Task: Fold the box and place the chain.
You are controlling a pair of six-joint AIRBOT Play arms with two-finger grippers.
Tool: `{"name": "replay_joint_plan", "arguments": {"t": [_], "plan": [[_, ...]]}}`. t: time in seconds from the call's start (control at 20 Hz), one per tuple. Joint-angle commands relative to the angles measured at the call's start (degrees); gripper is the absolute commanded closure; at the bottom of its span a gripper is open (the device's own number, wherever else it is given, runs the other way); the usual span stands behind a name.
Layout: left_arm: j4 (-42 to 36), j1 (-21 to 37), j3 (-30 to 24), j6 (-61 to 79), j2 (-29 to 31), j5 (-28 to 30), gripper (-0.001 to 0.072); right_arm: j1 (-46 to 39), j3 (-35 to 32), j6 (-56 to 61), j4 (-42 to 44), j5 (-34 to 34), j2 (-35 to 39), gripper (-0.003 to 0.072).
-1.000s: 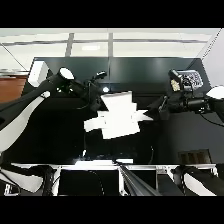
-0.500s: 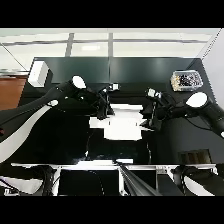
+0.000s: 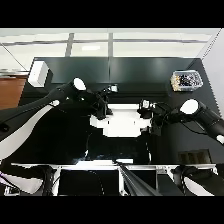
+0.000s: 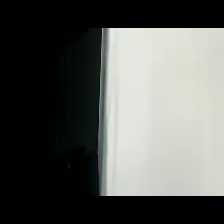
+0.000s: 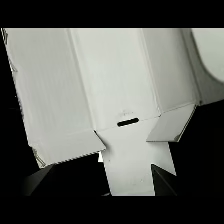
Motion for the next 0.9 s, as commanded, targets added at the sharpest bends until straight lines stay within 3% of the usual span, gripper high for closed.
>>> {"name": "replay_joint_plan", "arguments": {"t": [0.0,0.4,0.85], "plan": [[1.62,0.35,-0.74,-0.02,-0.07,0.26,0.0686,0.11,-0.17,-0.09,-1.31,-0.63,-1.07,-0.0018],[1.77,0.37,-0.72,-0.02,-0.07,0.09,0.0685,5.51,-0.17,-0.04,-2.14,-1.97,-5.86,-0.0018],[1.75,0.37,-0.72,-0.02,-0.07,-0.11,0.0685,3.82,-0.11,2.6,-9.64,0.63,-3.08,-0.0017]]}}
